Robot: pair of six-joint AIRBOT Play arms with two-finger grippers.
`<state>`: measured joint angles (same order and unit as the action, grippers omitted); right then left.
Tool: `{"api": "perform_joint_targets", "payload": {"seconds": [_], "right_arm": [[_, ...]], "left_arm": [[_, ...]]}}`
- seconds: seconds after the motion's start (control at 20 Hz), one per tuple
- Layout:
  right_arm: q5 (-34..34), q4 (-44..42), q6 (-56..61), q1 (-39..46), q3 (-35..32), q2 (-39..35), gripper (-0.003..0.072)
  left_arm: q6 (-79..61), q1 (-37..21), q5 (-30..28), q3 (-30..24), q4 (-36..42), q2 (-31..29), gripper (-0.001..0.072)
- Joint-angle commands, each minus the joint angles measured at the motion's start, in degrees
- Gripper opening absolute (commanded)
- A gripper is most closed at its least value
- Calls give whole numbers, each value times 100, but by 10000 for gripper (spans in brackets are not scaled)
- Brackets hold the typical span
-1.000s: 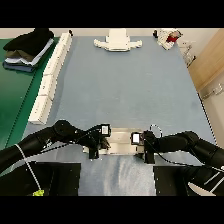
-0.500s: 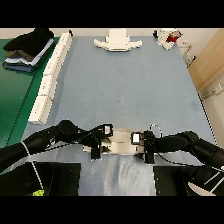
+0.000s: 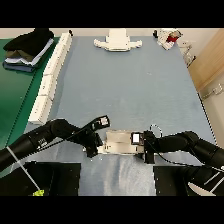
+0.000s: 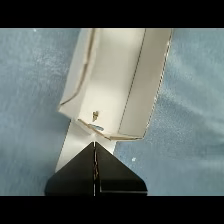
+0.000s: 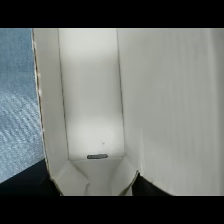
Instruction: Fold the box.
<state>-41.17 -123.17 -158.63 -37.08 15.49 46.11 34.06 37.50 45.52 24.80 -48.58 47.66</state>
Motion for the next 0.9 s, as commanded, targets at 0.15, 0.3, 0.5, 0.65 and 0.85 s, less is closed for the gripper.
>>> {"api": "perform_joint_targets", "payload": {"seconds": [0.15,0.3,0.5,0.65,0.85], "right_arm": [[2,-2,2,-2,4,0,507],[4,-2,2,-2,4,0,508],[2,0,2,-4,4,0,507],[2,0,2,-2,4,0,507],[2,0,2,-2,4,0,507]], "left_arm": [[3783,-1517,1290,186,-1298,-765,15],[3915,-2693,1746,179,-1272,-568,15],[3864,-3292,1884,-140,-782,-153,15],[3320,-2981,1561,-529,326,133,15],[3263,-1899,892,-734,883,376,14]]}}
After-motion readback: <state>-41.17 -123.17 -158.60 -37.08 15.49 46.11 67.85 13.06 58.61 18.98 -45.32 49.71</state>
